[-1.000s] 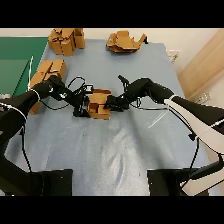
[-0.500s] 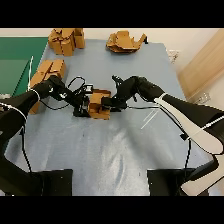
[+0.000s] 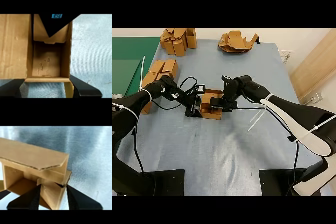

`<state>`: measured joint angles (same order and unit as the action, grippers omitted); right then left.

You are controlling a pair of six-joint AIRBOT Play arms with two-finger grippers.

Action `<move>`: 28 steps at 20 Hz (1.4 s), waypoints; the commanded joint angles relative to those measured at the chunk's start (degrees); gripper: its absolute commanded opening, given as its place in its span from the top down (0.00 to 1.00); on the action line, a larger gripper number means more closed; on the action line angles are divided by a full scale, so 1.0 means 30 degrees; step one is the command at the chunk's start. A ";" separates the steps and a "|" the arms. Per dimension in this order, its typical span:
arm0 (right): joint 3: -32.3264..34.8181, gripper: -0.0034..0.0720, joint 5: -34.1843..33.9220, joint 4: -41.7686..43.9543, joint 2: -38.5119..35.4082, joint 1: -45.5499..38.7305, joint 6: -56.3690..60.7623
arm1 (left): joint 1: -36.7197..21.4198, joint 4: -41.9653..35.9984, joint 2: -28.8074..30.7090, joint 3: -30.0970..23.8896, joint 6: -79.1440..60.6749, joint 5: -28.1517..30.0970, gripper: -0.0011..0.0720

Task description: Fold the box.

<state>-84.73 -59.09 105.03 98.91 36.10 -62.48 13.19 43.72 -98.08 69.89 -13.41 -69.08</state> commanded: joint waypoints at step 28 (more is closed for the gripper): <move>-0.8874 0.80 -1.0571 -0.6747 0.5654 0.2681 0.6033 | 0.0015 -0.0007 0.0000 -0.0007 0.0357 -0.0117 0.60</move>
